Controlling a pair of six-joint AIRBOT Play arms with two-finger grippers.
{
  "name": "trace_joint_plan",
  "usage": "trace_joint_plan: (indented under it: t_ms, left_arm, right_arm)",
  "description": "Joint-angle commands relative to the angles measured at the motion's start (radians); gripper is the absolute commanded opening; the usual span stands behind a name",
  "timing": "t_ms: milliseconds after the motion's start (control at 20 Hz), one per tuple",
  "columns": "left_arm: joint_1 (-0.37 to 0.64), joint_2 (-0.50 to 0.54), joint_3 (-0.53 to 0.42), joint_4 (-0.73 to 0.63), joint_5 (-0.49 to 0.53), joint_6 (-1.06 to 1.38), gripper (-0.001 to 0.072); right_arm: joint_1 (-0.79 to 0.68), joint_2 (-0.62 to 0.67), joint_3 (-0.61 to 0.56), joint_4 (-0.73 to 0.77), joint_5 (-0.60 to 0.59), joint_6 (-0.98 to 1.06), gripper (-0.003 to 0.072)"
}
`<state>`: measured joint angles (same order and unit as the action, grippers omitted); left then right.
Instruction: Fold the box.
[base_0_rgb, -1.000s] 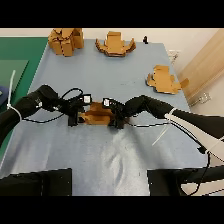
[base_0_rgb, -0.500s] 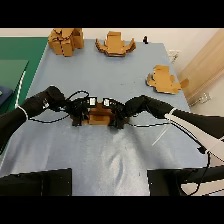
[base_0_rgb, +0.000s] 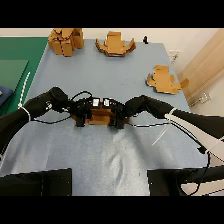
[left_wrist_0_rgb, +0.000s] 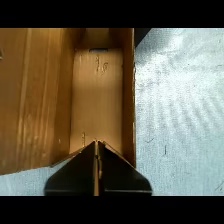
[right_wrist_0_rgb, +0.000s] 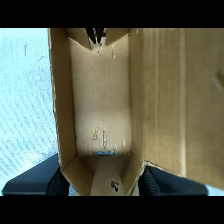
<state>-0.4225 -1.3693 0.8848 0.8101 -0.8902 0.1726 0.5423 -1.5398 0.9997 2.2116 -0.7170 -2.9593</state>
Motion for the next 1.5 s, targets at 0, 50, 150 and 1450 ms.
trace_joint_plan:
  t_ms: [0, 50, 150, 1450]
  left_arm:
    - [-0.001, -0.002, 0.001, -0.003, 0.003, -0.014, 0.0513]
    - [-0.001, -0.002, 0.002, -0.003, 0.011, -0.048, 0.0512]
    - [0.001, -0.001, 0.002, -0.003, 0.011, -0.061, 0.0513]
    - [0.361, -0.048, -0.113, -0.272, -0.190, -0.837, 0.0017]
  right_arm:
    - [0.000, 0.000, 0.000, -0.001, 0.000, 0.000, 0.0012]
    - [0.000, 0.000, 0.000, -0.001, 0.000, 0.000, 0.0012]
    - [0.000, 0.000, 0.000, -0.001, 0.000, 0.000, 0.0011]
    - [0.000, 0.000, 0.000, -0.008, 0.000, 0.000, 0.0012]
